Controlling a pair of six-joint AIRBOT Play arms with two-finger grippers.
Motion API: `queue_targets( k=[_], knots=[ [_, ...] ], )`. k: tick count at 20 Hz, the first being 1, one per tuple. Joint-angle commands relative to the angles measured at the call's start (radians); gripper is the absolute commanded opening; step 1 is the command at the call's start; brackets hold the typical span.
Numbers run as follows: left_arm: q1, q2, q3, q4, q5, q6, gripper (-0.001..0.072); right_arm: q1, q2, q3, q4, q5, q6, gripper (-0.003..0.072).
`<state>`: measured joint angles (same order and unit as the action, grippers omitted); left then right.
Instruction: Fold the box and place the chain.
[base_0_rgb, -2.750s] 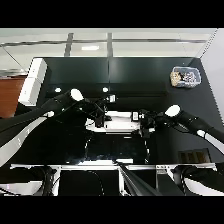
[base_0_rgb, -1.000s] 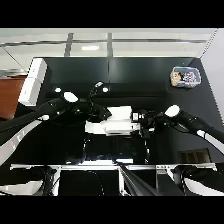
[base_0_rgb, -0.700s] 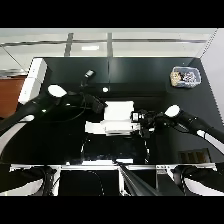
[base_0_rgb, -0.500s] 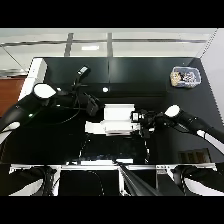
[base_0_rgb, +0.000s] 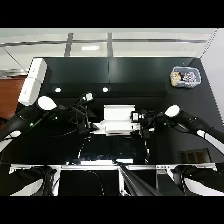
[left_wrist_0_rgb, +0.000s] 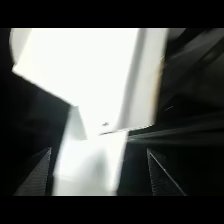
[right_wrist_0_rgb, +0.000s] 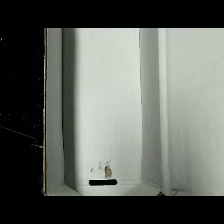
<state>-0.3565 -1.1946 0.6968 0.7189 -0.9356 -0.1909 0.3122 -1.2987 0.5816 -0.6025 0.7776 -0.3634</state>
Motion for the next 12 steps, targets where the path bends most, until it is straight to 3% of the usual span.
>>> queue_targets(
  k=[1,7,10,11,12],
  knots=[
    [-0.025,-0.048,-0.009,0.037,0.095,0.199,0.0706,0.0,-0.001,0.0,0.0,0.0,0.0,0.0066],
    [-0.123,-0.063,-0.009,0.035,0.17,0.249,0.0672,0.0,0.0,0.0,0.0,0.0,0.0,0.0066],
    [-0.123,-0.063,-0.009,0.032,0.145,0.199,0.0391,0.0,0.0,0.0,0.0,0.0,0.0,0.0066],
    [-0.123,-0.063,-0.009,0.031,0.127,0.199,0.0337,0.0,-0.001,0.0,0.0,0.0,0.0,0.0066],
    [-0.124,-0.063,-0.009,0.023,0.11,0.198,0.033,0.0,0.0,0.0,0.0,0.0,0.0,0.0066]
  ],
)
